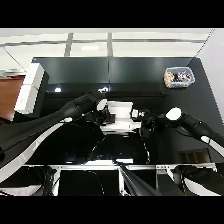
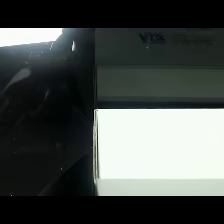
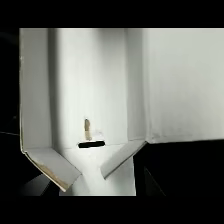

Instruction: Fold the box and place the chain.

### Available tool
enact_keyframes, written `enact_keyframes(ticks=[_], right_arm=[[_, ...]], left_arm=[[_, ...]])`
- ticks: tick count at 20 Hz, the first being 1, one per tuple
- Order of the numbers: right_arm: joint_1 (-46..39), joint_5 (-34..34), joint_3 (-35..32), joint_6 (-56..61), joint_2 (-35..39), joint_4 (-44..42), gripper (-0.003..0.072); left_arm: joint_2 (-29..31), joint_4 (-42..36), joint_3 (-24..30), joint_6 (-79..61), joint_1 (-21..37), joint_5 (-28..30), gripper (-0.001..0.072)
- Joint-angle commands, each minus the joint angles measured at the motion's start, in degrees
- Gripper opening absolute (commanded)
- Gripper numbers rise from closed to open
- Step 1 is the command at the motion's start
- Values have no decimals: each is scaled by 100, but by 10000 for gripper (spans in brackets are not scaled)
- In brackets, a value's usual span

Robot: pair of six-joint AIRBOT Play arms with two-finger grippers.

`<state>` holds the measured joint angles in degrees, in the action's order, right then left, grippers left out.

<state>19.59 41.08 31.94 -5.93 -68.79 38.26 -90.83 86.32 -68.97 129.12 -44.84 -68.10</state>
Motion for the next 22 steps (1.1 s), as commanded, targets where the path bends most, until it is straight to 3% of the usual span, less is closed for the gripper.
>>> enact_keyframes(ticks=[1, 10, 11, 12, 13, 14, 16, 22], right_arm=[[-66, 286, 44, 304, 190, 275, 699], [-44, 42, 44, -828, 221, 487, 701], [-44, 101, 44, -846, 221, 487, 659], [-42, 177, 44, -850, 221, 485, 538], [-42, 243, 44, -850, 221, 487, 469], [-44, 271, 44, -844, 221, 461, 468], [-44, 341, 44, -590, 221, 179, 232], [-44, 365, 44, -114, 221, -31, 233]], left_arm=[[-4, -31, -7, 11, 2, 70, 30], [-13, -17, -7, 35, 2, 160, 29], [-15, 11, -7, 33, 2, 90, 29], [-15, 31, -7, 33, 2, 9, 29], [-15, 39, -7, 33, 2, -9, 29], [-15, 39, -7, 33, 2, -4, 29], [-15, 37, -7, 33, 2, 7, 29], [-15, 22, -7, 33, 4, -9, 30]])
